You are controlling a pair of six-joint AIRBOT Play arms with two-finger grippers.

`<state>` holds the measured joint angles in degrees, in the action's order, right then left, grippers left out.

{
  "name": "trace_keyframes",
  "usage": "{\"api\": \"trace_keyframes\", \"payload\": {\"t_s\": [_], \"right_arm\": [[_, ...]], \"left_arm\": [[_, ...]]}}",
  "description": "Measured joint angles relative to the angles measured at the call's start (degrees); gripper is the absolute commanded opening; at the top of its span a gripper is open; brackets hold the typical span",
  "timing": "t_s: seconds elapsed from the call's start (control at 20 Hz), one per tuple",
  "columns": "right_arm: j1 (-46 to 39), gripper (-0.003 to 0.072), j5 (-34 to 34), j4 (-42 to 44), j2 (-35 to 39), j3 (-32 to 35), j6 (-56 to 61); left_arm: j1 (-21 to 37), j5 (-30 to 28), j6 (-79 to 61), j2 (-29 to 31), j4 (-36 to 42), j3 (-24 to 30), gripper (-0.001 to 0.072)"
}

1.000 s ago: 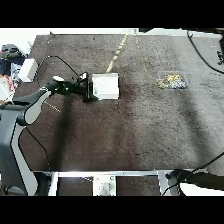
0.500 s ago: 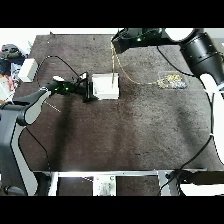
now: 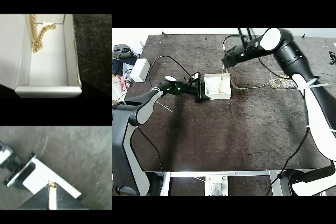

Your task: Fold the box and place the chain.

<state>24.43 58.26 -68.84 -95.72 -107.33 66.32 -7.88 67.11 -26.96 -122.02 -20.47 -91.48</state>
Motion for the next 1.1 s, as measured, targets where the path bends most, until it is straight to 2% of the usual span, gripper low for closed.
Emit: {"api": "trace_keyframes", "payload": {"t_s": [0.05,0.3,0.6,0.85,1.1], "right_arm": [[0.00,0.0433,1.01,0.24,-1.25,0.00,0.24],[-3.41,0.0422,4.76,-0.09,-4.15,0.68,1.77],[-17.64,0.0420,5.53,-0.52,-4.76,7.02,7.67],[-26.77,0.0420,-0.70,0.22,-4.85,15.98,12.46],[-28.06,0.0421,-10.67,3.06,-6.51,22.05,15.89]], "left_arm": [[0.00,-0.02,0.00,0.00,0.00,0.00,0.0299],[0.00,0.00,0.00,0.00,0.00,0.00,0.0299],[0.00,0.00,0.00,0.00,0.00,0.00,0.0299],[0.00,-0.02,0.00,0.00,0.00,0.00,0.0299],[0.00,-0.02,0.00,0.00,0.00,0.00,0.0299]]}}
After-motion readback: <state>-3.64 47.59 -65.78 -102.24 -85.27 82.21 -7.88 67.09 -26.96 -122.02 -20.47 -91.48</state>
